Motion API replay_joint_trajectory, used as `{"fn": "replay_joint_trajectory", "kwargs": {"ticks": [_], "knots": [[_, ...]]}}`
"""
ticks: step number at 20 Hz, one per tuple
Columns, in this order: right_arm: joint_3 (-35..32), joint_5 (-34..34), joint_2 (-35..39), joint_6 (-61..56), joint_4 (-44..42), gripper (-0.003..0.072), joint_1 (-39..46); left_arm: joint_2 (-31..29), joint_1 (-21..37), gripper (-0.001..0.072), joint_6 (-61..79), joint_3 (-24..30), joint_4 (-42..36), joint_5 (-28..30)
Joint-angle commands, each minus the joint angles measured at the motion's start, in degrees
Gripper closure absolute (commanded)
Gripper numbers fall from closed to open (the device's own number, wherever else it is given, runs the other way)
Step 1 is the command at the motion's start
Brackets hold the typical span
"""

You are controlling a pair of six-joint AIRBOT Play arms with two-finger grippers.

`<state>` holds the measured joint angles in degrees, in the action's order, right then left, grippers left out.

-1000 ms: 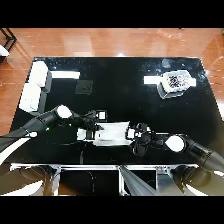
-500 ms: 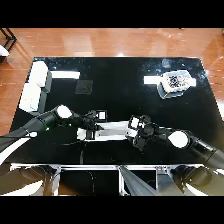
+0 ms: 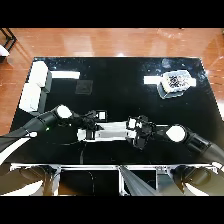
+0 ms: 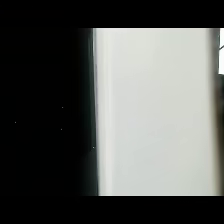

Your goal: Fold the box and place the chain.

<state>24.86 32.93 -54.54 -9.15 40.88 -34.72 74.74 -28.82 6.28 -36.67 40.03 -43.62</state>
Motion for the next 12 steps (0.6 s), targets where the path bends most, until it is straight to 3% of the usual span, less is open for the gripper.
{"fn": "replay_joint_trajectory", "kwargs": {"ticks": [1,5,12], "knots": [[1.84,1.14,-2.67,6.49,-6.99,-0.002,2.67,-0.02,0.02,0.069,-0.28,-0.02,0.0,0.11],[1.86,8.37,-5.11,12.28,-12.85,-0.002,4.57,-0.02,0.02,0.069,-0.28,-0.02,0.0,0.87],[1.84,8.81,-10.86,16.13,-9.16,-0.0019,4.26,-0.02,0.02,0.069,-0.33,-0.02,0.0,1.77]]}}
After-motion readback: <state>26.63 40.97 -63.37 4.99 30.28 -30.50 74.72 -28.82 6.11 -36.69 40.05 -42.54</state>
